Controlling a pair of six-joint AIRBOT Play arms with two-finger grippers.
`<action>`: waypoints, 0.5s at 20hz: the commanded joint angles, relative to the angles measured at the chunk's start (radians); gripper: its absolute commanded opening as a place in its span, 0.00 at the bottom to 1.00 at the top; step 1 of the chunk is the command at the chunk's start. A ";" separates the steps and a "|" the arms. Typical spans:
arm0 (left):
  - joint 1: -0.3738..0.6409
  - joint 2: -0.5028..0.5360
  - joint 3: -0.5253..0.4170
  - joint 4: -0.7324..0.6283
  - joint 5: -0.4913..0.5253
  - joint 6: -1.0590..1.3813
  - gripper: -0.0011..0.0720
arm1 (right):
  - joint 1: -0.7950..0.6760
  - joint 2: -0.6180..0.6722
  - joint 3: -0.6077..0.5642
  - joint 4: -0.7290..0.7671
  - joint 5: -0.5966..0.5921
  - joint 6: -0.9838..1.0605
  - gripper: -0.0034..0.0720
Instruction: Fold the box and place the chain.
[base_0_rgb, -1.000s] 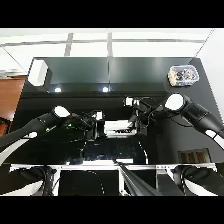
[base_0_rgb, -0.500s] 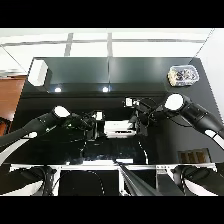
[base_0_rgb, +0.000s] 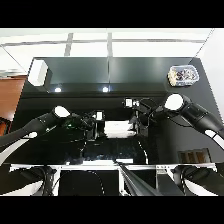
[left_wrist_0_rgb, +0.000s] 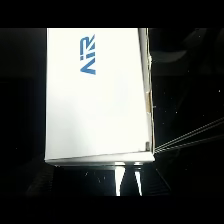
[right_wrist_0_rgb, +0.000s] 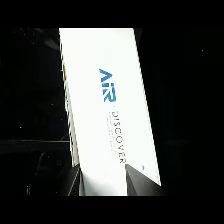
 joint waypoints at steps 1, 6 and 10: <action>-0.001 -0.001 0.000 0.000 0.000 -0.001 0.49 | 0.000 0.000 0.000 0.002 0.015 0.000 0.49; -0.001 -0.001 0.000 0.000 0.000 -0.001 0.49 | 0.019 -0.004 -0.004 -0.023 0.011 0.000 0.49; -0.001 -0.001 0.000 0.000 0.000 -0.001 0.49 | 0.044 -0.011 -0.011 -0.023 -0.016 0.008 0.49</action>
